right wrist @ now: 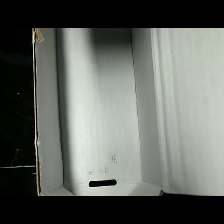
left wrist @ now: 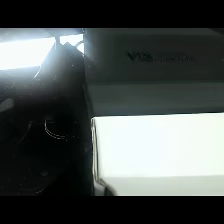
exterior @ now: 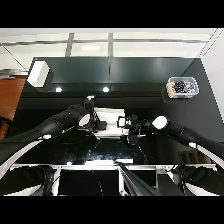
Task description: Fold the box and place the chain.
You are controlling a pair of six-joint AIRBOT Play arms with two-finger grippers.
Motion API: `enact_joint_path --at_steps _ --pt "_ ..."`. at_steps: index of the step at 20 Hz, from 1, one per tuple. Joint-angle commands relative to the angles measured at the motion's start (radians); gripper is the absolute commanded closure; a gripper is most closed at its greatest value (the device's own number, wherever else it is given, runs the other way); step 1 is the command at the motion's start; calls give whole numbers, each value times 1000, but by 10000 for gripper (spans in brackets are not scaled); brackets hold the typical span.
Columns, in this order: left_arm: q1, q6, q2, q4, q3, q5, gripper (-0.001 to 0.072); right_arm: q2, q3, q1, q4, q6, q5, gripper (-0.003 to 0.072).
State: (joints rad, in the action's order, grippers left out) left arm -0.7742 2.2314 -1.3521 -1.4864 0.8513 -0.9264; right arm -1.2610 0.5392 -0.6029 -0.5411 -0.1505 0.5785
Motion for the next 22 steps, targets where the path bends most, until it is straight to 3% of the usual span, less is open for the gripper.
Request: enact_joint_path --at_steps 1,6,8,13,16,17,19,22 --pt "0 1 -1 7 1 7 678 0 0 0 1 1 0 153" --pt "0 1 -1 7 18 -13 659 0 0 0 1 1 0 153" --pt "0 1 -1 3 33 -43 435 0 0 0 1 1 0 153" --pt "0 2 -1 -5 40 -46 425 0 0 0 1 1 0 153" --pt "0 2 -16 -9 41 -45 455 0 0 0 1 1 0 153" --pt "0 1 -26 -6 41 -47 552 0 0 0 1 1 0 153" --pt "0 -3 -38 3 41 -47 676 0 0 0 1 1 0 153" --pt "0 -4 -38 -5 43 -47 677 0 0 0 0 1 0 153"
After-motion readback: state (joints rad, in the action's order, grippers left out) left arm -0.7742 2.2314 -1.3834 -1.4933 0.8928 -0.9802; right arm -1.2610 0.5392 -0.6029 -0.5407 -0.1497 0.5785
